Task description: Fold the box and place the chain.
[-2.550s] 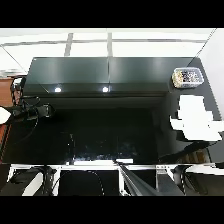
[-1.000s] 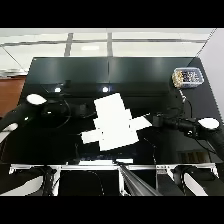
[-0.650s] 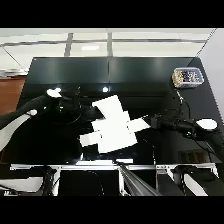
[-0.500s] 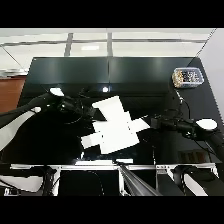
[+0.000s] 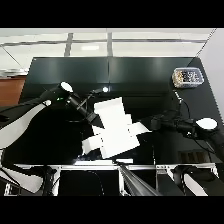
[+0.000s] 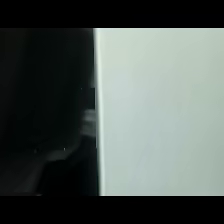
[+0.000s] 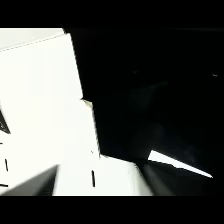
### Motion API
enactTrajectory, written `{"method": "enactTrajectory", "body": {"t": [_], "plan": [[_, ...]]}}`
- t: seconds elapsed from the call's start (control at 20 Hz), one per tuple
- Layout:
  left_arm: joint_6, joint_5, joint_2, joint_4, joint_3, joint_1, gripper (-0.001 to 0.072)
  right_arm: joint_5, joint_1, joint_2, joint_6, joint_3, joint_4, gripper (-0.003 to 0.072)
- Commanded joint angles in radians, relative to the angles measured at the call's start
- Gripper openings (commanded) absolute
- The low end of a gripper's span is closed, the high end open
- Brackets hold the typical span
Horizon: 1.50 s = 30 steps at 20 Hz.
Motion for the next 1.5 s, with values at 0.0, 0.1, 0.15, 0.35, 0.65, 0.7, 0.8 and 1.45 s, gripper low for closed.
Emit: {"method": "enactTrajectory", "body": {"t": [0.0,0.1,0.15,0.35,0.65,0.7,0.8,1.45], "plan": [[-0.062,-0.031,0.007,0.069,0.039,0.002,0.0023,0.08,-0.024,0.002,-0.003,0.103,-0.185,0.0709],[-0.1,-0.074,0.056,0.097,0.039,0.002,0.0022,0.205,-0.05,0.002,-0.007,0.247,-0.42,0.0709],[-0.097,-0.054,0.101,0.098,0.021,0.0,0.0021,0.273,-0.053,0.002,-0.019,0.313,-0.531,0.0709],[0.116,0.314,0.388,0.098,-0.175,-0.034,0.0023,0.339,-0.052,0.003,-0.019,0.394,-0.669,0.0709],[0.669,0.621,0.49,0.148,-0.279,-0.107,0.0024,0.346,-0.048,0.001,-0.014,0.393,-0.56,0.0709],[0.669,0.672,0.478,0.174,-0.279,-0.125,0.0024,0.351,-0.037,0.001,-0.014,0.385,-0.57,0.0709],[0.669,0.721,0.449,0.191,-0.278,-0.153,0.0024,0.307,0.006,0.001,-0.015,0.329,-0.576,0.0709],[0.626,0.708,0.377,0.19,-0.279,-0.177,0.0025,-0.077,0.46,-0.024,-0.461,0.093,-0.555,0.0709]]}}
